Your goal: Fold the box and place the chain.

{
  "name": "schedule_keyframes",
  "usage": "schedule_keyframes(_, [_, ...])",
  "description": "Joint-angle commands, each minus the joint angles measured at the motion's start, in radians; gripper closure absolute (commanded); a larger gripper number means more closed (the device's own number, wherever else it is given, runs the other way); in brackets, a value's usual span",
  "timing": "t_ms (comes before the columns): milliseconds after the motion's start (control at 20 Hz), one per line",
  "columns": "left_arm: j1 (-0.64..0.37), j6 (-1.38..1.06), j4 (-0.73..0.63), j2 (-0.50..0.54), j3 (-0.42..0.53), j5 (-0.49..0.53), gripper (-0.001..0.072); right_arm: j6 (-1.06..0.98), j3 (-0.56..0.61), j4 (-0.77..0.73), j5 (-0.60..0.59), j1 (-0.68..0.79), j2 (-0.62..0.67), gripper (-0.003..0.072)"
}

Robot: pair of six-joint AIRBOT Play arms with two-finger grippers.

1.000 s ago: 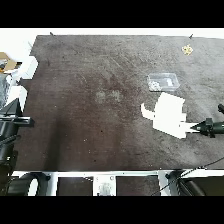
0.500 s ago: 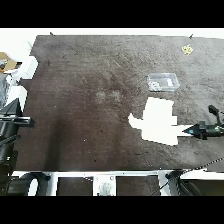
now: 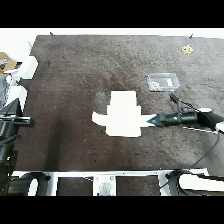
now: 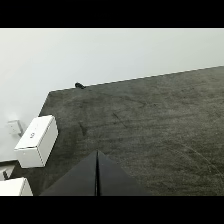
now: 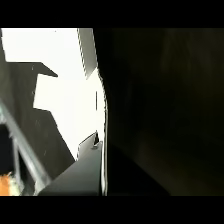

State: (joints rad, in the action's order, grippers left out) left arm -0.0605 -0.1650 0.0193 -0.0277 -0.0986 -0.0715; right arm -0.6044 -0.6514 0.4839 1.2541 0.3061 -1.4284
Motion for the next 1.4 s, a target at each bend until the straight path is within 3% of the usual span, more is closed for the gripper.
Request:
schedule_keyframes(0, [-0.001,0.000,0.000,-0.001,-0.001,-0.013,0.0698,-0.001,-0.077,-0.122,-0.284,-0.198,0.003,0.0685])
schedule_keyframes(100, [-0.001,0.002,0.000,-0.001,-0.001,-0.078,0.0698,-0.020,-0.129,-0.127,-0.385,-0.252,0.000,0.0685])
schedule_keyframes(250, [-0.001,0.021,0.000,-0.002,0.000,-0.244,0.0695,0.007,-0.208,-0.104,-0.422,-0.291,-0.048,0.0685])
schedule_keyframes(350, [-0.001,0.169,-0.009,-0.011,0.000,-0.236,0.0310,0.039,-0.251,-0.103,-0.416,-0.320,-0.093,0.0685])
schedule_keyframes(500, [-0.001,0.210,-0.007,-0.085,-0.018,-0.296,0.0286,0.071,-0.273,-0.103,-0.456,-0.360,-0.120,0.0685])
schedule_keyframes(700, [-0.001,0.217,-0.007,-0.384,-0.147,-0.466,0.0286,0.089,-0.273,-0.106,-0.484,-0.370,-0.120,0.0685])
schedule_keyframes(1050, [0.006,0.249,0.052,-1.113,-0.626,-0.849,0.0275,0.089,-0.272,-0.084,-0.474,-0.370,-0.120,0.0684])
schedule_keyframes(1100, [0.021,0.300,0.093,-1.210,-0.717,-0.887,0.0216,0.089,-0.273,-0.085,-0.467,-0.370,-0.120,0.0684])
schedule_keyframes(1350, [0.173,0.592,0.418,-1.620,-1.214,-1.093,0.0216,0.090,-0.273,-0.083,-0.466,-0.370,-0.120,0.0684])
